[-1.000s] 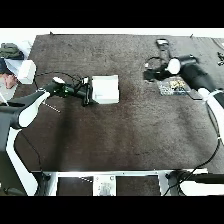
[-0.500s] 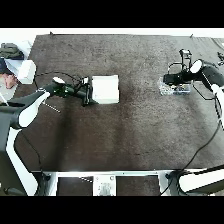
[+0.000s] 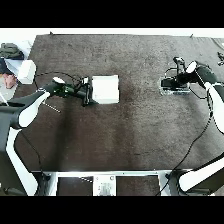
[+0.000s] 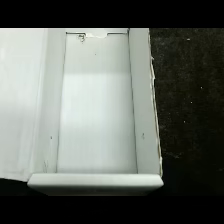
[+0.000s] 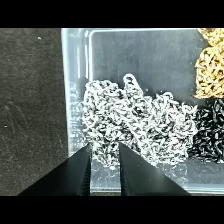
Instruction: Fold the box and place the chain.
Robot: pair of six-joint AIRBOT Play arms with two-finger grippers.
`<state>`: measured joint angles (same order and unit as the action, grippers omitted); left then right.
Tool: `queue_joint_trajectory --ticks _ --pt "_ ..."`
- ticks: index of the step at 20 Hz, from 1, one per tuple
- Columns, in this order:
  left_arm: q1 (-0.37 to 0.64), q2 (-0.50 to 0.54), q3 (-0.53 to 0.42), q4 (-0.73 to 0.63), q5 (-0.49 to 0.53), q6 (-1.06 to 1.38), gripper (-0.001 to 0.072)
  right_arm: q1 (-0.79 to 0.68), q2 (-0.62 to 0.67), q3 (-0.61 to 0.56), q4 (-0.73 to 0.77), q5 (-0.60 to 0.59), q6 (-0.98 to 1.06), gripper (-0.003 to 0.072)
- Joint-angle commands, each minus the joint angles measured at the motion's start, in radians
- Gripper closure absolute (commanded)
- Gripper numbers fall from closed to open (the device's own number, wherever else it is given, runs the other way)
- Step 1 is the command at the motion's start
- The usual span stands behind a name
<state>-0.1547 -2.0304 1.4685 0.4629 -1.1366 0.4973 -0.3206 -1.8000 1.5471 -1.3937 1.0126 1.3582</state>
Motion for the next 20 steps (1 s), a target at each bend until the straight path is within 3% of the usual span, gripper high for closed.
queue_joint_trajectory --ticks 1,5,6,7,13,20 --pt "0.000 0.000 0.000 0.000 0.001 0.000 0.0355 0.000 -0.016 0.005 0.003 0.013 -0.005 0.0465" --pt "0.000 0.000 0.000 0.000 0.001 0.000 0.0355 0.000 -0.025 0.005 0.003 0.026 -0.010 0.0497" --pt "0.000 0.000 0.000 0.000 0.001 0.000 0.0355 0.000 -0.021 0.005 0.003 0.021 -0.014 0.0639" --pt "0.000 0.000 0.000 0.000 0.002 0.000 0.0355 0.000 -0.013 0.005 0.003 0.019 -0.014 0.0682" --pt "0.000 0.000 0.000 0.000 0.002 0.000 0.0355 0.000 0.145 0.005 0.012 0.004 -0.022 0.0697" --pt "0.000 0.000 0.000 0.000 0.002 0.000 0.0355 0.007 0.496 0.005 0.218 -0.101 -0.136 0.0698"
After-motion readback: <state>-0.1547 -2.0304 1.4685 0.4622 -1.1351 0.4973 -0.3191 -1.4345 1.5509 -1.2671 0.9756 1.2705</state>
